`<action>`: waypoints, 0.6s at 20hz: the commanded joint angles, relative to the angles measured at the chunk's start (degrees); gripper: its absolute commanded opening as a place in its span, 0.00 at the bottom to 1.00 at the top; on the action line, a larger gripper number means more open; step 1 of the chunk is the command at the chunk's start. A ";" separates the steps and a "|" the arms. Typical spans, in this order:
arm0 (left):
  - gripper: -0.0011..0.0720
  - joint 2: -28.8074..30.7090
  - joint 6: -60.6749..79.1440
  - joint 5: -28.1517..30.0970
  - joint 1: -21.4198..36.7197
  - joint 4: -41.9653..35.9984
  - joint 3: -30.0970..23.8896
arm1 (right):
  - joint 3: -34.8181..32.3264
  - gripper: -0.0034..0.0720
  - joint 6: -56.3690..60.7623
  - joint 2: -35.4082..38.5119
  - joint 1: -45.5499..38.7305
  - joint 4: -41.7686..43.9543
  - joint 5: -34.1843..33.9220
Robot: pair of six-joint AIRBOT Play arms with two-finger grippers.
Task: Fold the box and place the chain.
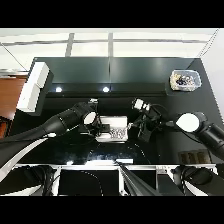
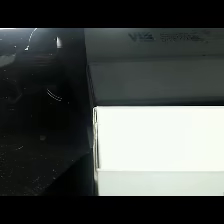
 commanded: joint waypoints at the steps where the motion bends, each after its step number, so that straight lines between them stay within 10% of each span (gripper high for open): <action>1: 0.06 0.00 0.02 0.11 0.07 0.00 0.04 | 1.09 0.07 6.45 1.55 -0.02 12.63 1.97; 3: 0.06 0.00 0.00 0.11 0.07 0.00 0.04 | 1.09 0.12 6.60 1.55 -0.02 13.07 1.36; 5: 0.06 0.00 0.00 0.13 0.07 -0.20 0.04 | 1.09 0.56 10.27 1.57 -0.04 12.90 -0.22; 12: 0.06 0.00 -1.36 0.11 0.07 -0.50 0.07 | 5.95 0.56 14.05 4.26 -6.73 -1.22 4.28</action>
